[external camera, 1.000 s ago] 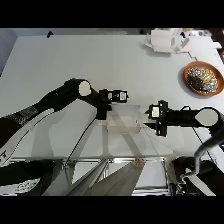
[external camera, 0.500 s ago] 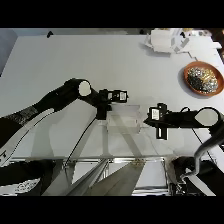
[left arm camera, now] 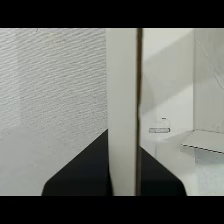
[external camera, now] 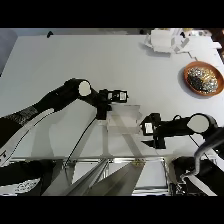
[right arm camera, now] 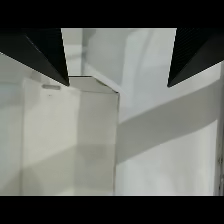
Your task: Fold the box and place the chain.
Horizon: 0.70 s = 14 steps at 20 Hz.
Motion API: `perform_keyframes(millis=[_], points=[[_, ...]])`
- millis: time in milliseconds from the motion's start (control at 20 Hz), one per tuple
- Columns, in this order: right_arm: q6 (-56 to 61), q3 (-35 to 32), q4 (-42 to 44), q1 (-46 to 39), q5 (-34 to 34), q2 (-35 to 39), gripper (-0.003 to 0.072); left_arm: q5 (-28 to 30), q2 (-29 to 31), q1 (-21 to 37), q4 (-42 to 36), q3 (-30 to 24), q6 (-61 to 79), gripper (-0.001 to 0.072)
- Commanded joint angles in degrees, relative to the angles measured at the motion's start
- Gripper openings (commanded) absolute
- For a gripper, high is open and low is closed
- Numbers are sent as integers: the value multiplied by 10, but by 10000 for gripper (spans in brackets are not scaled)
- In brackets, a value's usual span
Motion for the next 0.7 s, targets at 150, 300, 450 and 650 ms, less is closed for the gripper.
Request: perform_keyframes(millis=[150, 300, 450, 650], points=[[44, -58, -24, 83, -201, 0, 699, 0, 0, 0, 0, 0, 0, 14], [53, -58, -29, 81, -250, 0, 699, 0, 0, 0, 0, 0, 0, 14], [53, -58, -30, 81, -266, 0, 698, 0, 0, 0, 0, 0, 0, 14], [53, -48, -16, 62, -278, 0, 698, 0, 0, 0, 0, 0, 0, 14]])
